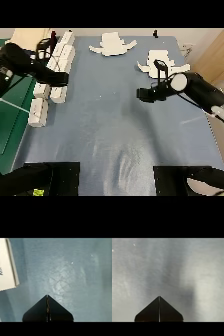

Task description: Fold the box.

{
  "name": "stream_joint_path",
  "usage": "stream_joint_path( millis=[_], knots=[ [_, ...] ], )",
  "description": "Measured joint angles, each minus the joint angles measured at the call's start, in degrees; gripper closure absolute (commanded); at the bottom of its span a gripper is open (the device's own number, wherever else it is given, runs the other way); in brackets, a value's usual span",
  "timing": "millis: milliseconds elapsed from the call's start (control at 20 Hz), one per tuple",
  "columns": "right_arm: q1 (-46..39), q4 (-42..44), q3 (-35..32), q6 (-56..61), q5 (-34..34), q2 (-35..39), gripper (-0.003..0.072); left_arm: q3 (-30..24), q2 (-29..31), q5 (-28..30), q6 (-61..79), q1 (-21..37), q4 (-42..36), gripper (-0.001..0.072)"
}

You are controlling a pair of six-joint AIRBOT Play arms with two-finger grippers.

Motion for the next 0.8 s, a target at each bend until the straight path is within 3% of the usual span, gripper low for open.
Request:
stream_joint_path(
  millis=[200,350,800],
  knots=[
    [1.73,2.8,9.84,-1.51,4.13,-7.87,0.0682,1.01,-5.18,0.22,-2.6,-8.28,-0.52,0.0694],
    [4.13,3.48,13.03,-2.51,4.61,-10.64,0.0682,1.25,-7.87,1.86,-3.72,-12.55,-1.44,0.0694],
    [6.16,4.2,14.86,-3.28,4.83,-12.2,0.0682,1.38,-9.6,3.28,-4.42,-15.39,-2.45,0.0693]
  ],
)
